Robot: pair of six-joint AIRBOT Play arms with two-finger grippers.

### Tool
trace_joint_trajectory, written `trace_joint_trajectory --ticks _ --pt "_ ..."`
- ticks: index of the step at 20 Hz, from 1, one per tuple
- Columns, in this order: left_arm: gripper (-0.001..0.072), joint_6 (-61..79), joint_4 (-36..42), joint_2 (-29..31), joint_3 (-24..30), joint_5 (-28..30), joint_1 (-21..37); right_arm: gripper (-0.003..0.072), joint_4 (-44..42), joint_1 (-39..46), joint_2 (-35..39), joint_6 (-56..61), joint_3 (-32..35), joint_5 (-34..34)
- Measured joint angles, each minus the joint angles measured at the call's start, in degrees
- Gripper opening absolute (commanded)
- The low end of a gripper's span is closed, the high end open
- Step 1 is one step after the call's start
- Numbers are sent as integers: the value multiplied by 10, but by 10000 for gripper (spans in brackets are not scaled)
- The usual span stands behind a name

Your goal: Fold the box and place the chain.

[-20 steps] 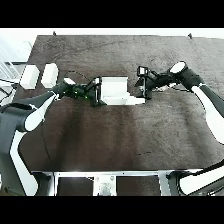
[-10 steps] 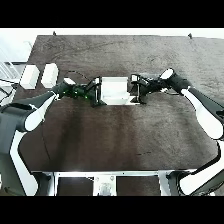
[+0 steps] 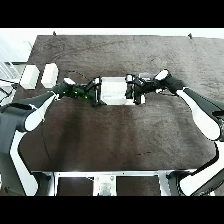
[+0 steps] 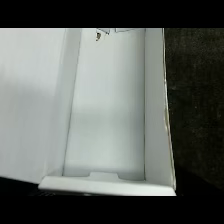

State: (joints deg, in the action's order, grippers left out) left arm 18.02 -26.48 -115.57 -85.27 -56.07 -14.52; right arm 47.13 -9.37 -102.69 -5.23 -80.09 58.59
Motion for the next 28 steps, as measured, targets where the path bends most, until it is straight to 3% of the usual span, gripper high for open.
trace_joint_trajectory --ticks 4,5,6,7,13,14,15,16,28 --pt "469 0 0 0 0 0 0 155 -14 -10 -7 -9 0 -3" --pt "469 0 0 0 0 0 0 255 -16 -11 -10 -9 0 -3" --pt "469 0 0 0 0 0 0 487 -18 -12 -13 -10 0 -3" --pt "469 0 0 0 0 0 0 580 -19 -12 -15 -10 0 -3" --pt "469 0 0 0 0 0 0 578 -21 -12 -20 -14 0 -6" --pt "469 0 0 0 0 0 0 511 -21 -12 -20 -14 0 -7" --pt "469 0 0 0 0 0 0 193 -19 -12 -20 -14 0 -7" --pt "469 0 0 0 0 0 0 45 -11 -12 -21 -14 0 -7" --pt "469 0 0 0 0 0 0 10 95 56 80 168 0 52"
